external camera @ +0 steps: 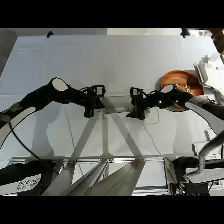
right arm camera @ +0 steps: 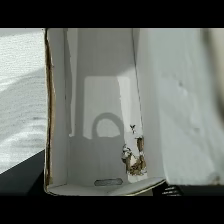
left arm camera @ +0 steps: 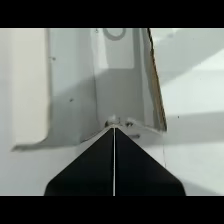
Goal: Fold the box and place the chain.
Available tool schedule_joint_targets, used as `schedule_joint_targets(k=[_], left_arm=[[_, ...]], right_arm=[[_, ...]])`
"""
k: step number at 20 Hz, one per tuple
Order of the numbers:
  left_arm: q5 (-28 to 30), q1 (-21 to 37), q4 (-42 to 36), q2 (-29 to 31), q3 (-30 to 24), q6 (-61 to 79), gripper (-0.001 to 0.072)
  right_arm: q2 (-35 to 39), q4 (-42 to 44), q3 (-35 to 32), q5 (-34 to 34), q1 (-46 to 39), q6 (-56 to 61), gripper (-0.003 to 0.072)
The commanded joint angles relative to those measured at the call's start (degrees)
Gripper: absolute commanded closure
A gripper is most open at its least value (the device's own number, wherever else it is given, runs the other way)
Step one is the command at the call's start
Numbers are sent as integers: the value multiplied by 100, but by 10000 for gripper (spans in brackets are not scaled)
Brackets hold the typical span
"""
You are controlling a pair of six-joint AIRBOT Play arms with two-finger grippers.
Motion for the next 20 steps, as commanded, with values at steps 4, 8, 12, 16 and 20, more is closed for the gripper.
schedule_joint_targets(k=[4,8,12,16,20], left_arm=[[-203,376,874,1185,0,-1250,696],[-197,671,1513,1705,-4,-3340,700],[227,619,2577,1722,-474,-7090,701],[1054,619,2586,1720,-1497,-8242,701],[1088,619,1414,1534,-1779,-7711,703]], right_arm=[[4,2,4,0,0,0,283],[4,2,4,0,0,0,283],[4,2,4,0,0,0,283],[4,2,4,0,0,0,283],[4,2,4,0,0,0,283]])
